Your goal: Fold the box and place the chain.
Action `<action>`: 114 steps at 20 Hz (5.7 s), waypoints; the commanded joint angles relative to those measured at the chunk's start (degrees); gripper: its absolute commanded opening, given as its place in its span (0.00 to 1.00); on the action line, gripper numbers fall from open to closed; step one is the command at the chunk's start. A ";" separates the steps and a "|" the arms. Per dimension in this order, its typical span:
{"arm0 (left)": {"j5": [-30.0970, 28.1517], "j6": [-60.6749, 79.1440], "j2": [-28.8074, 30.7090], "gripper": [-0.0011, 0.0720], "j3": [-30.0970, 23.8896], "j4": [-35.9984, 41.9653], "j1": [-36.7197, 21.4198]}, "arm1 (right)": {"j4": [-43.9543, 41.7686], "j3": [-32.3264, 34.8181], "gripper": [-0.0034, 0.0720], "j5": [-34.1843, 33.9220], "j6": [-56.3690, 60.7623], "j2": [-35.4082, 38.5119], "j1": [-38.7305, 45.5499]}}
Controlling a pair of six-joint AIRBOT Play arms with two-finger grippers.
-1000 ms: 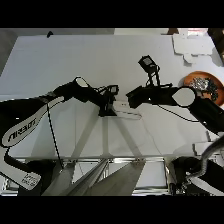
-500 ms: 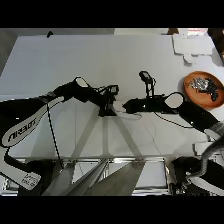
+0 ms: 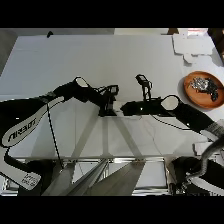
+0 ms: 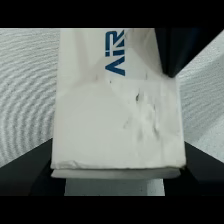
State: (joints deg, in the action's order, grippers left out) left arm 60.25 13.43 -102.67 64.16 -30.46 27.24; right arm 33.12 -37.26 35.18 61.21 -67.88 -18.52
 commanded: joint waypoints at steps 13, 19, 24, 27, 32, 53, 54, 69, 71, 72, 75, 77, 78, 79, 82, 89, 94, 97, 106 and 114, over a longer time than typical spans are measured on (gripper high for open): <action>-0.02 0.04 0.02 0.39 -0.02 0.00 -0.02 | 1.11 4.26 0.05 -7.19 0.02 0.04 -0.09; 0.00 0.02 0.00 0.39 -0.02 0.00 -0.02 | 1.14 4.26 0.05 -7.69 -0.09 0.83 -0.09; -0.02 0.02 0.02 0.39 -0.02 0.00 -0.02 | 1.18 4.26 0.05 -11.56 -0.20 7.30 -0.07; -0.02 0.02 0.02 0.39 -0.02 0.00 -0.02 | 3.82 4.44 0.05 -11.56 -0.17 10.67 -0.02; -0.02 0.02 0.02 0.39 -0.02 0.00 0.00 | 3.96 11.89 0.05 -14.32 0.98 11.65 -0.02; -0.02 0.02 0.02 0.39 -0.02 0.00 -0.02 | 13.57 7.85 0.05 -13.97 3.48 28.87 0.00; 0.00 0.02 0.02 0.39 -0.02 0.00 0.00 | 16.85 7.85 0.05 -12.28 6.97 31.26 0.59; -0.02 0.04 0.02 0.39 -0.02 0.00 -0.02 | 62.42 7.87 0.05 20.70 31.80 37.00 22.23; 0.00 0.02 0.00 0.39 -0.02 0.00 -0.02 | 62.36 7.87 0.05 18.03 31.78 37.00 22.23; -0.02 0.02 0.02 0.39 -0.02 0.00 -0.02 | 62.36 7.87 0.05 17.16 31.78 37.00 22.23; 0.02 0.02 0.02 0.39 -0.02 0.00 0.00 | 62.36 7.87 0.05 15.43 31.78 36.96 22.23; 0.04 0.02 0.00 0.39 -0.02 0.00 0.00 | 62.36 7.87 0.05 14.47 31.78 36.96 22.23; 0.02 0.02 0.00 0.39 -0.02 0.00 0.00 | 62.38 7.87 0.05 14.08 31.78 36.89 22.23; -0.02 0.04 0.00 0.39 -0.02 -0.02 0.00 | 62.36 7.87 0.05 13.66 31.78 36.89 22.23; -0.44 0.26 0.04 0.04 0.00 -0.02 -0.02 | 62.36 7.87 0.06 13.18 31.78 36.89 22.23; -5.84 0.02 10.56 0.02 0.00 -2.19 0.00 | 61.61 7.87 0.06 13.20 31.78 36.89 22.23; -22.84 -13.16 26.58 0.02 0.00 -9.18 -0.02 | 58.80 7.87 0.06 13.27 31.78 36.89 22.23; -32.11 -25.57 35.10 0.02 0.00 -20.33 -0.13 | 57.77 7.87 0.05 13.49 31.80 36.89 22.23; -29.24 -80.54 47.21 0.02 0.00 -57.40 -11.30 | 50.40 7.87 0.06 13.53 31.78 36.92 22.23; -23.52 -94.62 46.29 0.02 -0.04 -46.93 -34.77 | 50.40 7.87 0.06 13.40 31.78 36.92 22.23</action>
State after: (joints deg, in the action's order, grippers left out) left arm 35.55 -75.85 -55.86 64.10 -82.61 -0.08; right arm 83.83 -29.39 48.66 92.99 -30.94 3.66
